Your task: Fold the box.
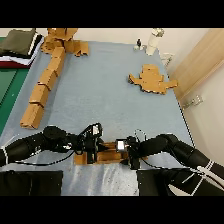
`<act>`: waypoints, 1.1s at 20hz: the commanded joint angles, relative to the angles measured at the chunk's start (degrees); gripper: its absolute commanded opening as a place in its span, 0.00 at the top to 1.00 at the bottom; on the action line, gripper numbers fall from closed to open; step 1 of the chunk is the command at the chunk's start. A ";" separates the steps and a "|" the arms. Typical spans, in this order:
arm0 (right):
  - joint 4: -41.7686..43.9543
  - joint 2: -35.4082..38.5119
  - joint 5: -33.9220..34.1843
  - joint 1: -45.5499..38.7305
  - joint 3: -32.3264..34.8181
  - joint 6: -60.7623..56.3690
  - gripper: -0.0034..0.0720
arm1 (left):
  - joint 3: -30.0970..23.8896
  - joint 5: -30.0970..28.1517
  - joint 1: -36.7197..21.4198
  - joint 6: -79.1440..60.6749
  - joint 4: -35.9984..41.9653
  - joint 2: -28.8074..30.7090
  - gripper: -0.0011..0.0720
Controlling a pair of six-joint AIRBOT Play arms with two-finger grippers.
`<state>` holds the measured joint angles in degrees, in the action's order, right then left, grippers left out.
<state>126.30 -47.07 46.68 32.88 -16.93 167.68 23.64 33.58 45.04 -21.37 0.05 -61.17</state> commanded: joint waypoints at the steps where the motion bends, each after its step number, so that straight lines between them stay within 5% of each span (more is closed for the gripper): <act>1: 0.15 0.07 -0.24 -0.02 -0.02 -0.04 0.29 | 0.00 0.00 -0.02 -0.02 -0.02 -0.02 0.97; 22: -0.04 0.11 -0.13 -0.02 -0.02 -0.07 0.29 | 0.00 0.59 -0.13 0.02 -0.04 0.17 0.97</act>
